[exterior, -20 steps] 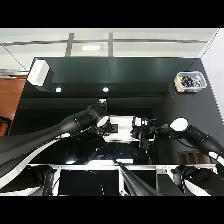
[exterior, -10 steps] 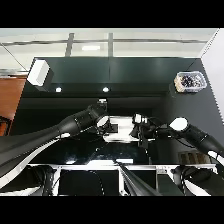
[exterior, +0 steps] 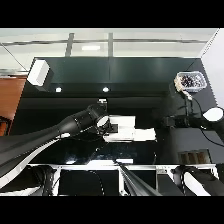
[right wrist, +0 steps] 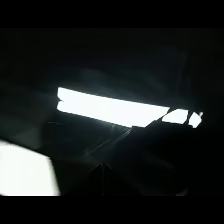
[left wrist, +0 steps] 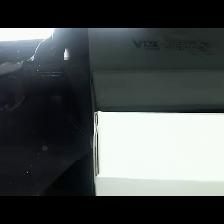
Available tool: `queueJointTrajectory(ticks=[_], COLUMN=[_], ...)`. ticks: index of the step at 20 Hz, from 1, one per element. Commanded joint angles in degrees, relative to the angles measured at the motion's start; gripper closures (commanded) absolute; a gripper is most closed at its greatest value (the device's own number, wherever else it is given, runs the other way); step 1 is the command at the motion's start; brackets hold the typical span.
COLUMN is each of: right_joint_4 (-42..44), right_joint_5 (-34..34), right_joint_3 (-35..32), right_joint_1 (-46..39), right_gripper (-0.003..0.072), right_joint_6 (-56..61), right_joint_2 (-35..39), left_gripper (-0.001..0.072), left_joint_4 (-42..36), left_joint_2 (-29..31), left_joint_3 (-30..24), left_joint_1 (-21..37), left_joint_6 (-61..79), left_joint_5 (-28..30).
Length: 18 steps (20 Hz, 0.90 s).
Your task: Fold the box and place the chain.
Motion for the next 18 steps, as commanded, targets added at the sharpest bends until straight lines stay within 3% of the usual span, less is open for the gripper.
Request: queueJointTrajectory(ticks=[1,4,7,10,12,15,16,17,18], right_joint_4=[4.9,9.3,16.1,23.8,28.0,29.4,29.4,29.4,29.4], right_joint_5=[1.5,4.0,6.8,3.2,1.3,6.9,8.7,10.1,11.2], right_joint_3=[-5.7,-9.7,-10.2,-10.2,-10.1,-7.9,-6.9,-6.1,-5.4], right_joint_1=[-7.6,-2.2,5.8,11.9,12.9,12.7,12.7,12.7,12.7], right_gripper=[0.0674,0.0674,0.0674,0.0674,0.0673,0.067,0.0553,0.028,0.0153], right_joint_6=[7.4,7.1,-1.8,-7.8,-9.9,-12.7,-12.7,-12.7,-12.6], right_joint_2=[0.2,-2.0,-4.8,-5.9,-5.9,-5.9,-5.9,-5.9,-5.9], left_gripper=[0.0681,0.0681,0.0681,0.0681,0.0681,0.0681,0.0681,0.0681,0.0681], left_joint_4=[0.0,0.0,0.0,0.0,0.0,0.0,0.0,0.0,0.0], left_joint_2=[0.0,0.0,0.0,0.0,0.0,0.0,0.0,0.0,0.0], left_joint_3=[0.0,0.0,0.0,0.0,0.0,0.0,0.0,0.0,0.0], left_joint_1=[0.1,0.1,0.1,0.1,0.2,0.2,0.2,0.2,0.2], left_joint_6=[0.0,0.0,0.0,0.0,0.0,0.0,0.0,0.0,0.0], left_joint_5=[0.1,0.1,0.1,0.1,0.1,0.1,0.1,0.1,0.1])
